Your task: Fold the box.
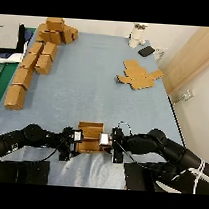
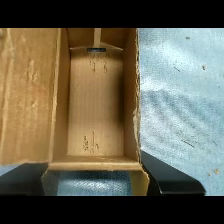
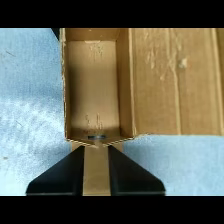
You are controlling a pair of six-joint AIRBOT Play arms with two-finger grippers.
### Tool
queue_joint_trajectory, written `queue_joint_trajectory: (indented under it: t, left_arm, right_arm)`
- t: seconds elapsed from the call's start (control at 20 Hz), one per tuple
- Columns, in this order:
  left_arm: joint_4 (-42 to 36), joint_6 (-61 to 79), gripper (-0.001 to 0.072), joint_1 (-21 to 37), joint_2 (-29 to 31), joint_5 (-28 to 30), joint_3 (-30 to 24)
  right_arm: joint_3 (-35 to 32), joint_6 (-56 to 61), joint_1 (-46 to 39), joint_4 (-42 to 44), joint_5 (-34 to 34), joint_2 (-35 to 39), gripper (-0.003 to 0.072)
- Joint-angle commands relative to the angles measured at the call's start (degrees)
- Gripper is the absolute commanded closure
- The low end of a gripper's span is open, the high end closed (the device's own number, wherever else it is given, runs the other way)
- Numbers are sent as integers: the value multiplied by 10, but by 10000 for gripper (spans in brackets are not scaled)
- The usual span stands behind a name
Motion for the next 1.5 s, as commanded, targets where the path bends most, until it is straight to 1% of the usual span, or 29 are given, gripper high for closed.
queue_joint_trajectory:
  t: [0.0, 0.15, 0.35, 0.5, 0.55, 0.6, 0.65, 0.7, 1.1, 1.15, 1.2, 1.25, 1.3, 1.35, 1.4, 1.45]
  left_arm:
    - [0, 0, 233, 0, 0, 0, 0]
    - [0, 0, 233, 0, 0, 0, 0]
    - [0, 0, 233, 0, 0, 0, 0]
    - [0, 0, 233, 0, 0, 0, 0]
    - [0, 0, 233, 0, 0, 0, 0]
    - [0, 0, 233, 0, 0, 0, 0]
    - [0, 0, 233, 0, 0, 0, 0]
    - [0, 0, 233, 0, 0, 0, 0]
    - [0, 0, 233, 0, 0, 0, 0]
    - [0, 0, 233, 0, 0, 0, 0]
    - [0, 0, 233, 0, 0, 0, 0]
    - [0, 0, 233, 0, 0, 0, 0]
    - [0, 0, 233, 0, 0, 0, 0]
    - [0, 0, 233, 0, 0, 0, 0]
    - [0, 0, 233, 0, 0, 0, 0]
    - [0, 0, 233, 0, 0, 0, 0]
  right_arm:
    - [-3, -1, 5, 2, 11, 0, 555]
    - [-3, -1, 14, 2, 20, -2, 562]
    - [-3, -1, 42, 7, 63, -23, 562]
    - [-3, 1, 55, 11, 72, -37, 562]
    - [-3, 1, 55, 13, 72, -38, 540]
    - [-3, 1, 55, 17, 72, -38, 376]
    - [-3, 1, 55, 22, 72, -38, 148]
    - [-3, 1, 55, 24, 73, -38, 86]
    - [-3, 3, 54, 23, 71, -38, 91]
    - [-3, 12, 54, 17, 67, -37, 146]
    - [1, 45, 53, -2, 49, -30, 306]
    - [9, 116, 48, -44, 23, -19, 526]
    - [23, 242, 42, -111, -13, -5, 663]
    - [39, 372, 35, -180, -48, 8, 671]
    - [57, 507, 25, -255, -99, 23, 681]
    - [71, 584, 17, -304, -146, 38, 682]
